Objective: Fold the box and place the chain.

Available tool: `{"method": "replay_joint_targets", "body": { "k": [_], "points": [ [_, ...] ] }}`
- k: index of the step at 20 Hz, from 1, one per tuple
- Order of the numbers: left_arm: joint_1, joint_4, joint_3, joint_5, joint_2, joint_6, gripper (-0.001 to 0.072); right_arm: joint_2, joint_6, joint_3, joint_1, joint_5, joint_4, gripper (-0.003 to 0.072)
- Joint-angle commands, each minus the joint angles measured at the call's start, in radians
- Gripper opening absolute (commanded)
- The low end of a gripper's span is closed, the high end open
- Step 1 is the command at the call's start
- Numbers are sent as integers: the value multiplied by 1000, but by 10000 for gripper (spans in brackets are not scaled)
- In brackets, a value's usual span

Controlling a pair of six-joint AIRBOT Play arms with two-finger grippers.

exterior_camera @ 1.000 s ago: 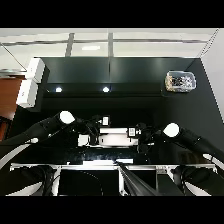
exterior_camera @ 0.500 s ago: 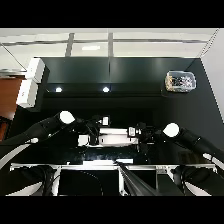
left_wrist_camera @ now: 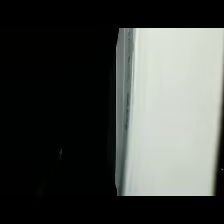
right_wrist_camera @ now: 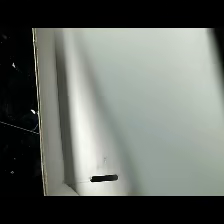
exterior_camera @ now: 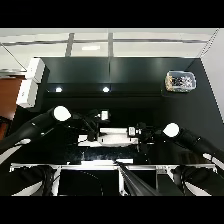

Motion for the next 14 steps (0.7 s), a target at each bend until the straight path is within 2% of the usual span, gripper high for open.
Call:
{"method": "replay_joint_targets", "body": {
  "k": [1,2,3,4,7,9,11,14],
  "points": [
    [41,211,25,-147,108,-251,516,0,8,0,0,3,0,426],
    [61,272,25,-198,137,-336,358,0,8,0,0,3,0,427],
    [83,310,25,-258,158,-401,138,0,8,0,0,2,0,426],
    [105,313,25,-326,169,-431,29,0,8,0,0,3,0,427],
    [117,229,4,-463,171,-587,29,0,8,0,0,3,0,427],
    [84,88,-49,-443,171,-589,29,0,8,0,0,3,0,427],
    [35,-90,-110,-288,171,-589,29,0,8,0,0,3,0,426],
    [-27,-281,-145,59,171,-582,29,0,8,0,0,3,0,426]
  ]
}}
